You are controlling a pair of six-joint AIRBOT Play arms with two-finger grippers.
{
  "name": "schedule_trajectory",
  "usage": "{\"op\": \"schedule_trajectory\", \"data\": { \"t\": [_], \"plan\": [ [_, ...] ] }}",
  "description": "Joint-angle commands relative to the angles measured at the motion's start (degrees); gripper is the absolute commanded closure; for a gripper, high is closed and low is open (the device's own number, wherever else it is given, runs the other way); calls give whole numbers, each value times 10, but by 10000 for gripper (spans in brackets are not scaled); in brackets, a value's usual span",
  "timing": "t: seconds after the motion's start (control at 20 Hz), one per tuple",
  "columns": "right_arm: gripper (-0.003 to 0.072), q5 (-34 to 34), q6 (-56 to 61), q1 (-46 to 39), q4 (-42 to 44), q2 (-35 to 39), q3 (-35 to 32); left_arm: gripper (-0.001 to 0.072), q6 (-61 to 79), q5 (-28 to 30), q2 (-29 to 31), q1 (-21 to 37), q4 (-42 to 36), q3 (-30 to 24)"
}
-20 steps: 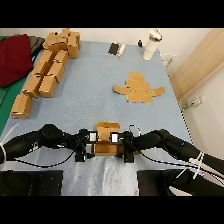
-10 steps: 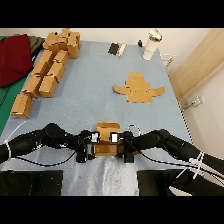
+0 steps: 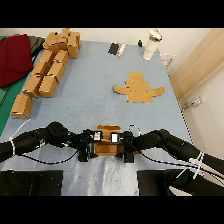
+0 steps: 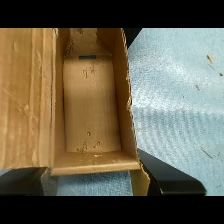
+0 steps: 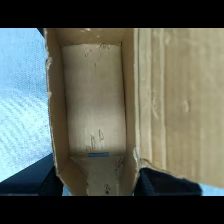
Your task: Fold the box.
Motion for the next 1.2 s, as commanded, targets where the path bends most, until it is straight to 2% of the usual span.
{"op": "schedule_trajectory", "data": {
  "t": [0.0,1.15],
  "plan": [
    [300,0,0,0,0,0,0,193,0,0,-1,0,0,1],
    [300,0,0,0,-10,0,0,193,0,2,-1,0,0,1]
  ]
}}
